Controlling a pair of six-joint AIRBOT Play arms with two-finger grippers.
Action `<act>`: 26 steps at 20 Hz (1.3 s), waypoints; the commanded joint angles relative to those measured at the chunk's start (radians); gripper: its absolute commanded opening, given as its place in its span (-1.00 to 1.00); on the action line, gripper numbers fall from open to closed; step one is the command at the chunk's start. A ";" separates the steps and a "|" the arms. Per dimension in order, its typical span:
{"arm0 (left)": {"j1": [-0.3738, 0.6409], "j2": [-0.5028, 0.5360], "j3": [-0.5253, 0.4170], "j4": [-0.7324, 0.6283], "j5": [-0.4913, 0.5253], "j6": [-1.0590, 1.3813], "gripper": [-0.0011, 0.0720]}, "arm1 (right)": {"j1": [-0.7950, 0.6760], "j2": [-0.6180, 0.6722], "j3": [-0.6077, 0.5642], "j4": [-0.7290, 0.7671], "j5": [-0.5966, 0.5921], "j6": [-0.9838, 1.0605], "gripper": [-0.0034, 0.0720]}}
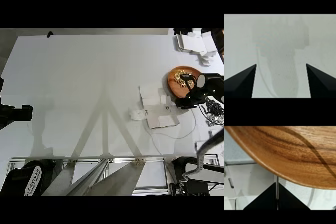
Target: Fold the box and place the chain.
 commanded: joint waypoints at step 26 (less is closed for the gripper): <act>0.000 0.001 0.000 0.003 0.000 0.008 0.94 | 0.189 0.785 -0.763 1.165 -0.517 -0.761 -0.90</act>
